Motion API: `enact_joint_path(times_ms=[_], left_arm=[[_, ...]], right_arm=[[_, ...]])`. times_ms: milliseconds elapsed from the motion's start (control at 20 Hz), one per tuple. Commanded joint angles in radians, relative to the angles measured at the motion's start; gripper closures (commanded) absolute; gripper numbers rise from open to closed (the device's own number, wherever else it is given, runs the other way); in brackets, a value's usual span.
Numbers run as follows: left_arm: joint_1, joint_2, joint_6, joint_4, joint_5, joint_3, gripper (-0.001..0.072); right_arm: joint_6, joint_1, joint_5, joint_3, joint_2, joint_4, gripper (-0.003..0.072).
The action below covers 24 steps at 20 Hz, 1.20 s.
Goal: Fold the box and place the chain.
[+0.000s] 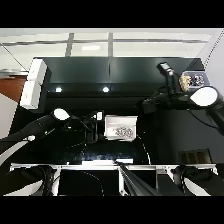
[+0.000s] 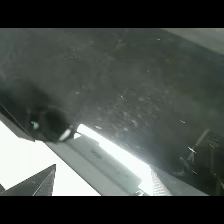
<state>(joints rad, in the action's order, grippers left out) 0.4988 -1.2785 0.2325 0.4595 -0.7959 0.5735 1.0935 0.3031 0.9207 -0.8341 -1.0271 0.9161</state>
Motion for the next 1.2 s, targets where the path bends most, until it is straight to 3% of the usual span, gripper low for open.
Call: enact_joint_path(times_ms=[0, 100, 300, 750, 1150], left_arm=[[0.000, 0.000, -0.001, 0.000, 0.004, 0.000, 0.0316], [0.000, 0.000, -0.001, 0.000, 0.004, 0.000, 0.0316], [0.000, 0.000, -0.001, 0.000, 0.004, 0.001, 0.0315], [0.000, 0.000, -0.001, 0.000, 0.003, 0.000, 0.0312], [0.000, 0.000, -0.001, 0.000, 0.003, 0.001, 0.0312]], right_arm=[[-0.061, 0.080, 0.000, 0.000, -0.077, -0.007, -0.0026], [-0.239, 0.083, 0.114, 0.000, -0.076, -0.062, -0.0026], [-0.370, 0.032, 0.284, 0.001, -0.076, -0.077, -0.0026], [-0.501, 0.112, 0.155, 0.082, -0.076, -0.021, -0.0026], [-0.512, 0.119, 0.225, 0.074, -0.045, -0.021, -0.0026]])
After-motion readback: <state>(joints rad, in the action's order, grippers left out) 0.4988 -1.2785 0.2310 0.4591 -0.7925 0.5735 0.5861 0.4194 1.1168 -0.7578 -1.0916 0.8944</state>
